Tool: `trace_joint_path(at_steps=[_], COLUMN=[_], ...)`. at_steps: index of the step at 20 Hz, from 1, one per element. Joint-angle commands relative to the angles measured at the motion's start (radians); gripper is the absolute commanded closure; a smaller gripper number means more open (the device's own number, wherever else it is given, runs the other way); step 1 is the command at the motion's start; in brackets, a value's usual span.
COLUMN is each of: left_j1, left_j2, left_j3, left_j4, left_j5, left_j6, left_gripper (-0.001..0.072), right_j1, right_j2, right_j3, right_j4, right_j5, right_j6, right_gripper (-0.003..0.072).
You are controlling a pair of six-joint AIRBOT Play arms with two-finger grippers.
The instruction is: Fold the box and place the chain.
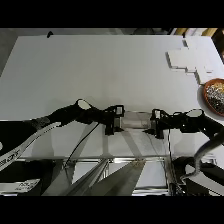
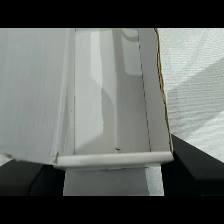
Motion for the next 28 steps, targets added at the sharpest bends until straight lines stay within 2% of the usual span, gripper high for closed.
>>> trace_joint_path(at_steps=[1, 9, 10, 11, 12, 15, 19, 21, 26, 28], left_j1=[0.0, 0.0, 0.0, 0.0, 0.0, 0.0, 0.0, 0.0, 0.0, 0.0], left_j2=[0.0, 0.0, 0.0, 0.0, 0.0, 0.0, 0.0, 0.0, 0.0, 0.0], left_j3=[0.001, 0.001, 0.001, 0.001, 0.001, 0.001, 0.001, 0.001, 0.001, 0.001], left_j4=[0.0, 0.0, 0.0, 0.0, 0.0, 0.0, -0.002, -0.002, -0.002, -0.002], left_j5=[-0.001, -0.001, -0.001, -0.001, -0.001, -0.001, -0.001, -0.001, -0.001, -0.001], left_j6=[0.0, 0.0, 0.0, 0.0, 0.0, 0.0, 0.0, 0.0, 0.0, 0.0], left_gripper=[0.0397, 0.0397, 0.0397, 0.0397, 0.0397, 0.0397, 0.0397, 0.0397, 0.0397, 0.0397], right_j1=[-0.001, -0.001, -0.001, -0.001, -0.001, -0.001, -0.001, -0.001, -0.001, 0.001], right_j2=[0.001, 0.001, 0.002, 0.01, 0.024, 0.118, 0.314, 0.382, 0.538, 0.615], right_j3=[0.001, 0.001, 0.001, 0.001, 0.001, 0.001, 0.001, 0.001, 0.001, 0.001], right_j4=[-0.002, -0.003, -0.002, -0.002, -0.003, -0.043, -0.292, -0.367, -0.419, -0.303], right_j5=[-0.011, 0.026, 0.031, 0.026, 0.009, 0.0, 0.037, 0.054, 0.126, 0.143], right_j6=[0.001, 0.012, 0.018, 0.044, 0.077, 0.219, 0.428, 0.561, 0.714, 0.731], right_gripper=[0.0283, 0.0294, 0.0274, 0.0171, -0.001, -0.0011, -0.0003, 0.0001, 0.0023, 0.0056])
